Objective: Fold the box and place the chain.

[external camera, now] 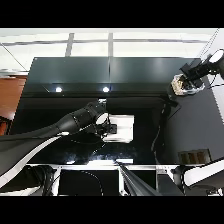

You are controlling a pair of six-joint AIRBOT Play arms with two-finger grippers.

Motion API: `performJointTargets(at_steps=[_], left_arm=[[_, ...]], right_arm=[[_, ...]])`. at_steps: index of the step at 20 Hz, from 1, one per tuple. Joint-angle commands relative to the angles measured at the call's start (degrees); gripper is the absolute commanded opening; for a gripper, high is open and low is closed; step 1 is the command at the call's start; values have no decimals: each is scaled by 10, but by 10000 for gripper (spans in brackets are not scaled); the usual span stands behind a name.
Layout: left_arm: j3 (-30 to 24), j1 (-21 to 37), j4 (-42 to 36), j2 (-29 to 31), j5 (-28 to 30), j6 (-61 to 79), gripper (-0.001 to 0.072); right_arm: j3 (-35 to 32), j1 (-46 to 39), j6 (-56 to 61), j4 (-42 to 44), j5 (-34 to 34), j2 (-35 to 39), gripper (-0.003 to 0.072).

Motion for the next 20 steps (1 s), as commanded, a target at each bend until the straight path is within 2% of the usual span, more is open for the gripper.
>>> performJointTargets(at_steps=[1,4,6,12,14,17,20], left_arm=[[0,0,0,0,0,0,25],[0,0,0,0,-1,0,25],[0,0,0,0,-1,0,25],[0,0,0,0,0,0,25],[0,0,0,0,1,0,25],[0,0,1,0,2,0,25],[0,0,1,0,2,0,25]], right_arm=[[19,-7,-96,-10,38,43,8],[19,-10,-178,0,43,115,8],[19,-8,-237,39,69,177,7],[19,-5,-282,108,63,333,4],[19,-2,-286,129,86,366,4],[9,37,-300,129,97,417,5],[-4,110,-309,111,105,465,5]])
